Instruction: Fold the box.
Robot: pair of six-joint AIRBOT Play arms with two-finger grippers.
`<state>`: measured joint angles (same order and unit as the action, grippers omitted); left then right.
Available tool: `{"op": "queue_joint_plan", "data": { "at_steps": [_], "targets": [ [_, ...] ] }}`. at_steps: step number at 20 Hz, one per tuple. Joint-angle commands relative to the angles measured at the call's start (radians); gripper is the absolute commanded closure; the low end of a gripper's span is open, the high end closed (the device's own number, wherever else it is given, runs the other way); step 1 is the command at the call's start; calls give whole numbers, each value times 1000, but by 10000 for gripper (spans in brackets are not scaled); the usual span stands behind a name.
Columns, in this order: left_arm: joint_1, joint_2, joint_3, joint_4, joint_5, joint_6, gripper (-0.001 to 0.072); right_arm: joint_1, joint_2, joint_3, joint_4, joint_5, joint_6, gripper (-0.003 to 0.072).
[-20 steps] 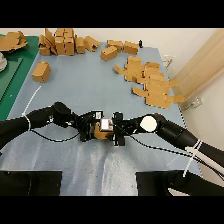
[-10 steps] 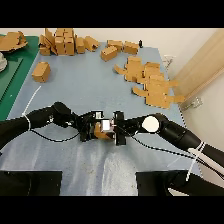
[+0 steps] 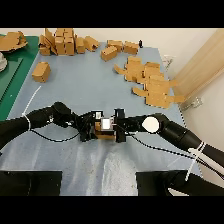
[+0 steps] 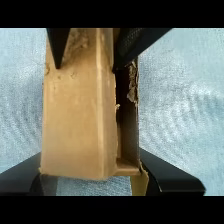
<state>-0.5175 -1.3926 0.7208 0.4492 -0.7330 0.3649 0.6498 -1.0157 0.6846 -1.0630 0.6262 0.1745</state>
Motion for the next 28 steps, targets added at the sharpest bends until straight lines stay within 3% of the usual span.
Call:
{"op": "queue_joint_plan", "data": {
  "at_steps": [1, 19, 24, 28],
  "targets": [
    [0, 0, 1, 0, 0, 1, 187, 1, 1, 0, -4, -4, 0, 396],
    [0, 0, 1, 0, 0, 1, 187, 34, -31, 0, 39, 120, 58, 423],
    [0, 0, 1, 0, 0, 1, 187, 32, 43, 2, -20, 103, 255, 385],
    [0, 0, 1, 0, 0, 1, 187, 13, 223, 2, -47, 103, 563, 389]
  ]
}}
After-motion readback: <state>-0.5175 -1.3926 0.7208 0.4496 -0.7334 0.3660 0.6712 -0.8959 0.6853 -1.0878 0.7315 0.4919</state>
